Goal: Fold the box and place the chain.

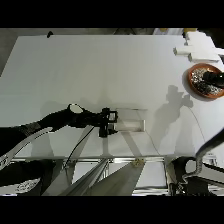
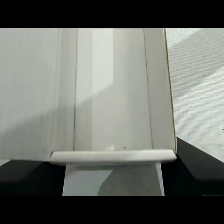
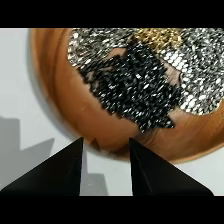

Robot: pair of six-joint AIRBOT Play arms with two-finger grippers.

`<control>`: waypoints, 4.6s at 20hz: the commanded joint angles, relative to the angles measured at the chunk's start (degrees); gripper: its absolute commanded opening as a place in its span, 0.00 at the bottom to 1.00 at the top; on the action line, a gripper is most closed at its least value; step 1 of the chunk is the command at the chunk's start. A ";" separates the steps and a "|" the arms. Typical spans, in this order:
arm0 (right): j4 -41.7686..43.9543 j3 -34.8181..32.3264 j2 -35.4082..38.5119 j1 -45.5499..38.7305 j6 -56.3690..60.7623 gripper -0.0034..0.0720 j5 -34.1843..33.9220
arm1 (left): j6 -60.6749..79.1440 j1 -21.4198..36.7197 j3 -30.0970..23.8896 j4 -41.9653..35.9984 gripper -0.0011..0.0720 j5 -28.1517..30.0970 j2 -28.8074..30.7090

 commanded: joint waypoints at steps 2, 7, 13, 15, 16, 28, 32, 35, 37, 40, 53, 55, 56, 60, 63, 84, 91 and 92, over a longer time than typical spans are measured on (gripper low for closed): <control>0.04 0.07 -5.18 -2.84 1.27 0.39 -7.08 | 0.02 0.00 0.00 0.02 0.20 0.02 0.02; 0.11 0.07 -8.52 -4.74 1.88 0.39 -8.48 | 0.02 0.00 0.00 0.02 0.20 0.02 0.02; 0.13 0.07 -11.28 -4.96 1.68 0.39 -11.67 | 0.00 0.00 0.00 0.02 0.20 0.02 0.02; 0.13 0.07 -11.69 -4.96 1.68 0.38 -12.31 | 0.02 0.00 0.00 0.02 0.20 0.02 0.02; 0.13 0.07 -11.78 -4.96 1.68 0.32 -12.96 | 0.02 0.00 0.00 0.02 0.20 0.02 0.02; 1.44 0.07 -13.44 -4.96 -0.46 0.23 -15.93 | 0.00 0.00 0.00 0.02 0.20 0.02 0.02; 1.44 0.07 -13.16 -4.96 -1.57 0.07 -15.23 | 0.02 0.00 0.00 0.02 0.20 0.02 0.02; 1.40 0.07 -9.68 -4.96 -3.02 0.06 -11.45 | 0.02 0.00 0.00 0.02 0.20 0.02 0.02; 1.44 0.07 -4.28 -4.96 -4.79 0.06 -6.64 | 0.02 0.00 0.00 0.02 0.20 0.02 0.02; 3.04 0.07 6.27 -4.94 -7.15 0.06 3.19 | 0.02 0.00 0.00 0.02 0.20 0.02 0.02; 29.22 0.04 43.60 -2.29 -13.55 0.06 32.28 | 0.02 0.00 0.00 0.02 0.20 0.02 0.02; 29.49 0.04 46.34 3.08 -13.51 0.07 35.41 | 0.00 0.00 0.00 0.02 0.20 0.02 0.02; 29.51 0.04 47.25 6.29 -13.49 0.07 36.83 | 0.02 0.00 0.00 0.02 0.20 0.02 0.02; 29.62 -0.02 48.74 20.13 -11.67 0.07 40.22 | 0.02 0.00 0.00 0.02 0.20 0.02 0.02; 30.71 -1.38 48.72 29.55 -9.86 0.07 40.09 | 0.02 0.00 0.00 0.02 0.20 0.02 0.02; 25.86 -22.80 26.56 56.30 -10.67 0.07 9.73 | 0.02 0.00 0.00 0.02 0.20 0.02 0.02; 24.35 -28.13 26.60 56.28 -10.03 0.22 7.13 | 0.00 0.00 0.00 0.02 0.20 0.02 0.02; 24.33 -27.91 26.67 56.28 -10.03 0.29 8.13 | 0.02 0.00 0.00 0.02 0.20 0.02 0.02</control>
